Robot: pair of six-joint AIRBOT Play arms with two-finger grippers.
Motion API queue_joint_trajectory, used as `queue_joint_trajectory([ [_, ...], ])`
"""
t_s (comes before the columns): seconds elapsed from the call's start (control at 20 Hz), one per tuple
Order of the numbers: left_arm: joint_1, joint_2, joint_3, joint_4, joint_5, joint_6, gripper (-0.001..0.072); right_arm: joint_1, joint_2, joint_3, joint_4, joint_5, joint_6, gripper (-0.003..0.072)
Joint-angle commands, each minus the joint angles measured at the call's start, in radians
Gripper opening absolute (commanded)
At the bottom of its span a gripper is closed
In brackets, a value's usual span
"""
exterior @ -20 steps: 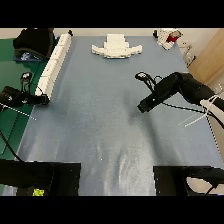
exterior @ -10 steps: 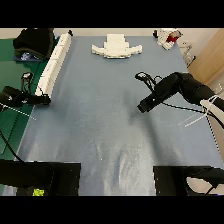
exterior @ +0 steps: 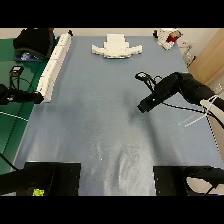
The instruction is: Fold the box.
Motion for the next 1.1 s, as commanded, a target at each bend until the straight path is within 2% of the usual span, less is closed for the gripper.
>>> queue_joint_trajectory([
  [0.0, 0.005, 0.130, 0.002, 0.087, -0.154, -0.066, 0.0697, 0.000, -0.001, 0.001, 0.000, 0.001, 0.000, 0.0006],
  [0.1, 0.001, 0.198, 0.002, 0.071, -0.264, -0.076, 0.0695, 0.000, -0.001, 0.001, 0.000, 0.000, 0.000, 0.0006],
  [0.15, -0.006, 0.228, 0.002, 0.047, -0.310, -0.120, 0.0662, 0.000, -0.001, 0.001, 0.000, 0.000, 0.000, 0.0006],
  [0.25, -0.049, 0.280, 0.002, -0.043, -0.394, -0.152, 0.0131, 0.000, -0.001, 0.001, 0.000, 0.000, 0.000, 0.0006],
  [0.3, -0.095, 0.295, 0.002, -0.084, -0.420, -0.147, 0.0014, 0.000, -0.001, 0.001, 0.000, 0.000, 0.000, 0.0005],
  [0.45, -0.312, 0.288, 0.002, -0.121, -0.457, -0.170, 0.0013, 0.000, -0.001, 0.001, 0.000, 0.000, 0.000, 0.0006],
  [0.6, -0.521, 0.235, 0.002, -0.122, -0.429, -0.246, 0.0013, 0.000, -0.001, 0.001, 0.000, 0.000, 0.000, 0.0006],
  [0.7, -0.619, 0.187, 0.002, -0.122, -0.405, -0.271, 0.0013, 0.000, -0.001, 0.001, 0.000, 0.000, 0.000, 0.0006],
  [0.85, -0.699, 0.134, 0.002, -0.122, -0.374, -0.271, 0.0013, 0.000, -0.001, 0.000, 0.000, 0.000, 0.000, 0.0006],
  [1.05, -0.733, 0.127, 0.002, -0.123, -0.377, -0.269, 0.0013, 0.000, -0.001, 0.001, 0.000, 0.001, 0.000, 0.0006],
])
